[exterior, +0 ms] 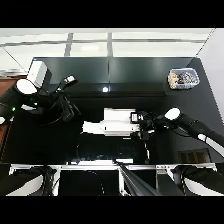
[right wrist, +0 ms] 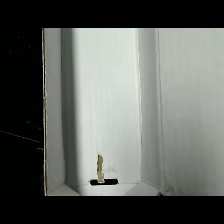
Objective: Fold the box and place the chain.
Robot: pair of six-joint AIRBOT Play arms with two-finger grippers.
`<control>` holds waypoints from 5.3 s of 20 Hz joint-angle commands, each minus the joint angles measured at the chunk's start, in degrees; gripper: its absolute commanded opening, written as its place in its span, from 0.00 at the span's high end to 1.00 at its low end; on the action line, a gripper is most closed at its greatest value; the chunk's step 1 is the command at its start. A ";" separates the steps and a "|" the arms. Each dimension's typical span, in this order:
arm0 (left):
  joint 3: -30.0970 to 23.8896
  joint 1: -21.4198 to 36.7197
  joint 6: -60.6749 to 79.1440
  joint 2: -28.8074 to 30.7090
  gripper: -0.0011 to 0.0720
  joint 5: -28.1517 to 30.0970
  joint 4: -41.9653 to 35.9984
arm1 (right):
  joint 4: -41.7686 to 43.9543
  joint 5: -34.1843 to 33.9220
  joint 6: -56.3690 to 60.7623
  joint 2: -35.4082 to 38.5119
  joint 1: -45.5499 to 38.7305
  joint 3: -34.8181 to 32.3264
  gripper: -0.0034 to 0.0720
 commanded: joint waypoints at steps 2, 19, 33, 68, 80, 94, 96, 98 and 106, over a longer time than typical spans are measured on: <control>-4.44 -2.34 10.95 0.50 0.96 8.24 0.57 | 0.04 -0.02 0.04 -0.02 0.04 0.00 0.69; -4.70 -21.27 13.92 -5.77 0.01 18.29 0.94 | 0.04 -0.37 0.35 -0.02 0.04 0.00 0.69; -6.10 -21.09 15.65 -7.17 0.14 18.71 -7.15 | 0.07 -0.39 0.39 -0.02 0.04 0.00 0.69; -6.03 -27.47 17.94 -9.31 0.85 25.68 -14.32 | 0.07 -0.48 0.44 -0.02 0.04 0.00 0.70; -6.56 -2.78 -29.40 4.37 0.96 7.45 8.24 | 0.07 -0.46 0.42 -0.02 0.04 0.00 0.69; -17.66 0.48 -37.09 -10.69 0.96 9.51 -24.04 | 0.09 -0.44 0.44 -0.02 0.04 0.00 0.70; -17.66 -1.36 -31.21 -11.15 0.96 9.09 -28.50 | 0.07 -0.44 0.42 -0.02 0.04 0.00 0.70; -17.62 -2.12 -29.86 -11.17 0.96 8.07 -28.55 | 0.07 -0.44 0.42 -0.02 0.04 0.00 0.70; -16.61 -2.34 -24.17 -11.17 0.65 5.01 -35.85 | 0.07 -0.44 0.42 -0.02 0.04 0.00 0.69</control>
